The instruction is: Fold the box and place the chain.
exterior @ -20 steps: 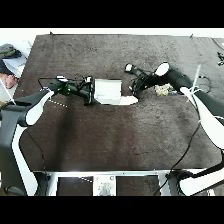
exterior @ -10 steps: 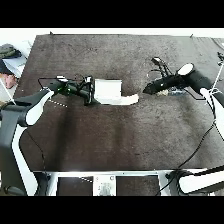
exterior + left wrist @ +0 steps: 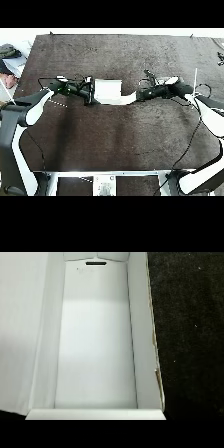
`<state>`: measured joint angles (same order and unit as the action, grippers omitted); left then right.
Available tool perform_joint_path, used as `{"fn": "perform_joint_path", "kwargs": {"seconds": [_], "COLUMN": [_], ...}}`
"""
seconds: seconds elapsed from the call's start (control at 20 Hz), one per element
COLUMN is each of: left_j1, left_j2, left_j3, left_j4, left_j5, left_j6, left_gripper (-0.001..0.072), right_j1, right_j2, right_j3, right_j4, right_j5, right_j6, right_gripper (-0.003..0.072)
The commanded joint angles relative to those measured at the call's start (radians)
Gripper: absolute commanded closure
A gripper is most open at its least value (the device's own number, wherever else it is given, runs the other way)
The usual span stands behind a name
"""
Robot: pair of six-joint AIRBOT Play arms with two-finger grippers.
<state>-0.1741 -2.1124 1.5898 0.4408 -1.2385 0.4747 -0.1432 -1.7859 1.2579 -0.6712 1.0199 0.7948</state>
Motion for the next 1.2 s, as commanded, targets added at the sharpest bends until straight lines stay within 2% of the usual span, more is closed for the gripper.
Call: {"fn": "perform_joint_path", "kwargs": {"seconds": [0.0,0.1,0.15,0.3,0.35,0.4,0.7,0.9,1.15], "left_j1": [0.0,0.0,0.0,0.0,0.0,0.0,0.0,0.0,0.0], "left_j2": [-0.001,0.0,-0.001,-0.001,-0.001,-0.001,-0.001,-0.001,-0.001], "left_j3": [0.0,0.0,0.0,0.0,0.0,0.0,0.0,0.0,0.0], "left_j4": [0.0,0.0,0.0,0.0,0.0,0.0,0.0,0.0,0.0], "left_j5": [0.0,0.0,0.0,0.0,0.0,0.0,0.0,0.0,0.0], "left_j6": [-0.003,-0.003,-0.003,-0.003,-0.003,-0.003,-0.003,-0.003,-0.003], "left_gripper": [0.0431,0.0431,0.0431,0.0431,0.0431,0.0431,0.0431,0.0431,0.0431], "right_j1": [0.042,0.055,0.055,0.058,0.063,0.071,0.127,0.155,0.201], "right_j2": [-0.005,0.01,0.017,0.033,0.036,0.039,0.038,0.038,0.038], "right_j3": [-0.003,-0.002,-0.002,-0.001,-0.001,0.0,0.082,0.123,0.142], "right_j4": [0.073,0.07,0.069,0.074,0.074,0.071,0.036,-0.079,-0.137], "right_j5": [0.004,-0.001,-0.008,-0.012,-0.014,-0.014,-0.014,-0.014,-0.017], "right_j6": [-0.01,0.007,0.014,0.014,0.015,0.035,0.1,0.199,0.252], "right_gripper": [0.0688,0.067,0.0599,0.0596,0.0397,0.0233,0.0236,0.0237,0.0237]}}
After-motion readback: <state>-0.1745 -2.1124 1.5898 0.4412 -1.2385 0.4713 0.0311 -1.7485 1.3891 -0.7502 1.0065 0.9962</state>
